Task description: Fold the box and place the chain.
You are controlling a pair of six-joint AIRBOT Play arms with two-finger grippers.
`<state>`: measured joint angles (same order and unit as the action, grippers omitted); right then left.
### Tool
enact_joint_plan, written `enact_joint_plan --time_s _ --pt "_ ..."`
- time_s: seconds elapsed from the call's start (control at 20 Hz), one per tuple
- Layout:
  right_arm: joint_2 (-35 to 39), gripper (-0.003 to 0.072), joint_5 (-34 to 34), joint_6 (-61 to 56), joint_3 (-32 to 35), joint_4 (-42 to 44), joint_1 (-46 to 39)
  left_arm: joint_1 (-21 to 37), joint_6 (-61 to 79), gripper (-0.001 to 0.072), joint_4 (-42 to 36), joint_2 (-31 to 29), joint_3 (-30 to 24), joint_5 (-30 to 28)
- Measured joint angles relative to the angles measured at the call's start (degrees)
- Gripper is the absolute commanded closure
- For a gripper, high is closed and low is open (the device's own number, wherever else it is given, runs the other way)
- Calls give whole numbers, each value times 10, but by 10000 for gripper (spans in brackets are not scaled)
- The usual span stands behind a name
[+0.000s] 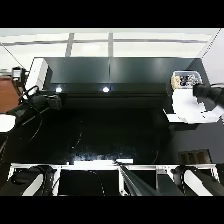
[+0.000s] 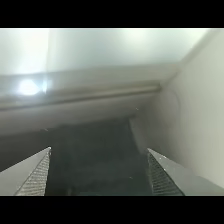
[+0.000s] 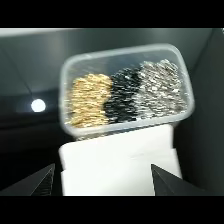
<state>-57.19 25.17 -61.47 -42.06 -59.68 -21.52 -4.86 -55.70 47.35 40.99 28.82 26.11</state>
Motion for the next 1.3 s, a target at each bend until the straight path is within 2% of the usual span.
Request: enact_joint_plan --time_s 0.2,0.35,0.5,0.7,0.75,0.85,0.9,0.95,1.05,1.15,1.3 --pt "-162 -27 176 -135 -202 -199 -86 -30 2 -2 -12 30 3 0" --pt "-241 -27 301 -171 -285 -279 -146 -47 3 -2 -16 44 3 0" --pt "-290 -26 391 -129 -317 -289 -188 -57 2 -2 -17 52 3 1" --pt "-321 -26 439 6 -332 -202 -213 -62 2 -3 -18 56 3 1" --pt "-328 60 445 32 -336 -185 -216 -62 2 -2 -18 56 3 1" --pt "-344 359 455 65 -342 -167 -219 -63 2 -2 -18 56 3 1" --pt "-349 560 456 76 -344 -160 -220 -63 2 -2 -18 56 3 1" --pt "-353 615 457 86 -346 -154 -221 -63 2 -2 -18 56 3 1" --pt "-358 615 457 102 -348 -148 -222 -63 2 -2 -18 56 3 1" --pt "-361 676 463 113 -349 -137 -223 -63 2 1 -18 56 3 1" --pt "-361 676 490 119 -349 -99 -224 -63 2 18 -18 56 3 1"
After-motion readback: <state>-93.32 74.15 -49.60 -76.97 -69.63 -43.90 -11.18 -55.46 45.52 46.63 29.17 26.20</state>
